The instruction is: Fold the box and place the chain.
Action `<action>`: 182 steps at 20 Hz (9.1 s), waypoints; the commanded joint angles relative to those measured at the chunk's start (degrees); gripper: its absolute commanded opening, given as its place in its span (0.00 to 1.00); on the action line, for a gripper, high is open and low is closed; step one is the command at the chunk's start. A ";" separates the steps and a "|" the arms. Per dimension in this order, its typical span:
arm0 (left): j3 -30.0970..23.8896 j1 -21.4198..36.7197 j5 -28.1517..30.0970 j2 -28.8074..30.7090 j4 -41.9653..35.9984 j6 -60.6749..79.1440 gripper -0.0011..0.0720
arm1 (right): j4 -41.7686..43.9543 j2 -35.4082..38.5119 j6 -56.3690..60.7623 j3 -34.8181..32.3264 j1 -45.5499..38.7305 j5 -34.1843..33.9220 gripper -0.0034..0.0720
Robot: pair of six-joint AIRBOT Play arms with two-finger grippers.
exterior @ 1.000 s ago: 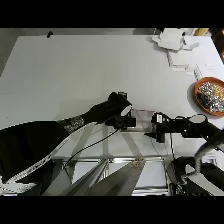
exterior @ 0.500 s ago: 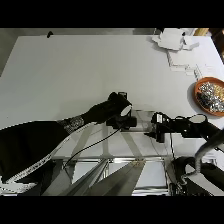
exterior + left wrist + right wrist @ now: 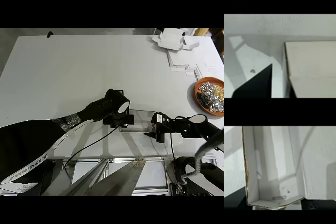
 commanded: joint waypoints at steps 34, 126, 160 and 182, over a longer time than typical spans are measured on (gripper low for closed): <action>-37.94 26.12 24.63 23.17 -41.33 148.26 0.80 | 0.00 0.04 0.02 0.00 -0.02 0.02 0.59; -35.76 13.92 29.00 10.40 -68.13 170.13 0.48 | -24.52 32.39 38.45 0.00 0.04 10.05 0.85; -35.76 13.92 28.85 10.40 -68.13 170.11 0.48 | -32.72 14.71 34.86 17.03 0.04 18.62 0.27; -35.76 13.92 28.85 10.40 -68.13 170.13 0.48 | -8.46 7.82 13.53 3.28 0.04 5.55 0.26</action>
